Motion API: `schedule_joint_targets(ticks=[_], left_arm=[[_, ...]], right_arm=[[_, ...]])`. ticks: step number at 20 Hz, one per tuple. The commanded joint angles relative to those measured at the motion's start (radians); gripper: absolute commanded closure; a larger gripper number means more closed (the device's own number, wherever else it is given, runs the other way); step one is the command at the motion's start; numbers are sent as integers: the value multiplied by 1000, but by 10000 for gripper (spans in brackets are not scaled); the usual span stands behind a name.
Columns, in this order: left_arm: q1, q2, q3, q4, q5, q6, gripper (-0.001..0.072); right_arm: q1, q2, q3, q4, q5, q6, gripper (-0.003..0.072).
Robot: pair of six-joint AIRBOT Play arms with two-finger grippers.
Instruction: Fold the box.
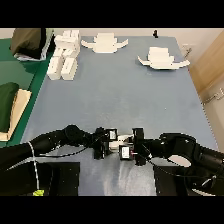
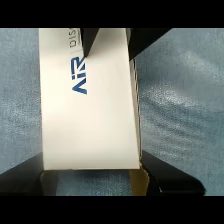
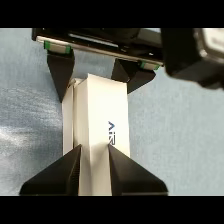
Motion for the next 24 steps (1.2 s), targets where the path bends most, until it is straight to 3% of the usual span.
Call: schedule_joint_targets(ticks=[1,2,13,14,17,24], left_arm=[[0,0,0,0,4,-2,197],[0,0,0,0,4,-2,197],[0,0,0,0,4,-2,197],[0,0,0,0,4,-2,197],[0,0,0,0,4,-2,197],[0,0,0,0,4,-2,197]], right_arm=[[1,3,1,6,3,-3,343],[1,5,1,6,3,-3,231],[1,121,27,6,5,-2,230],[0,132,27,5,7,-1,293],[-1,120,27,2,19,2,683],[0,31,27,-18,18,2,684]])
